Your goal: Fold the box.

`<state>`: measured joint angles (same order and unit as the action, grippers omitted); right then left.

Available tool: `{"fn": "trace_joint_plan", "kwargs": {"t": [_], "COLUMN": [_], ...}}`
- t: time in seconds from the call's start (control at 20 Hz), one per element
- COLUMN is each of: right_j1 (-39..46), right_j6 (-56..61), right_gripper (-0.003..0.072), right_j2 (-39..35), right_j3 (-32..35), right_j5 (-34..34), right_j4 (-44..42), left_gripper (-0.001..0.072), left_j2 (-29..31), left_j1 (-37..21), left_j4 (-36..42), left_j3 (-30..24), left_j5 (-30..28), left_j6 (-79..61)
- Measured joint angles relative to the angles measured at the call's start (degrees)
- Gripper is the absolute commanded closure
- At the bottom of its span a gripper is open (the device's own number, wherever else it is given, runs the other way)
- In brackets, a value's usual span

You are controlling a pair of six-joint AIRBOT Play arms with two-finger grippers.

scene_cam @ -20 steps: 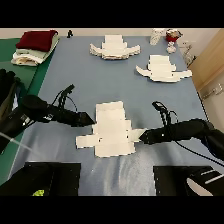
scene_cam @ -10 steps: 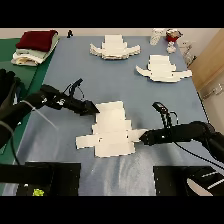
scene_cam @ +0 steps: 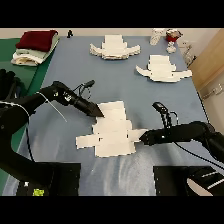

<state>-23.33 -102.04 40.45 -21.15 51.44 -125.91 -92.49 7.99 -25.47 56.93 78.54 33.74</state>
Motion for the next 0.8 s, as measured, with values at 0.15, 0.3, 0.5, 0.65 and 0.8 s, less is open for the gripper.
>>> {"fn": "trace_joint_plan", "kwargs": {"t": [0.15,0.3,0.5,0.65,0.8], "right_j1": [0.0,0.0,0.0,0.0,0.0], "right_j6": [0.0,0.0,0.0,0.1,4.9], "right_gripper": [0.0681,0.068,0.0538,0.0511,0.0421], "right_j2": [0.0,0.0,0.0,0.0,0.0], "right_j3": [0.0,0.0,0.0,-0.9,-2.5], "right_j5": [0.0,0.0,-0.4,-0.5,-0.6], "right_j4": [0.2,0.2,0.6,5.6,17.4], "left_gripper": [0.0665,0.0664,0.0695,0.0697,0.0698], "left_j2": [-0.4,-0.5,-0.6,-0.4,1.2], "left_j1": [1.7,2.8,3.3,3.4,3.8], "left_j4": [-0.9,-1.5,-1.7,-1.7,-1.4], "left_j3": [0.5,0.8,0.8,1.4,2.1], "left_j5": [1.2,2.0,2.4,2.6,2.4], "left_j6": [-2.5,-4.3,-5.3,-6.7,-10.3]}}
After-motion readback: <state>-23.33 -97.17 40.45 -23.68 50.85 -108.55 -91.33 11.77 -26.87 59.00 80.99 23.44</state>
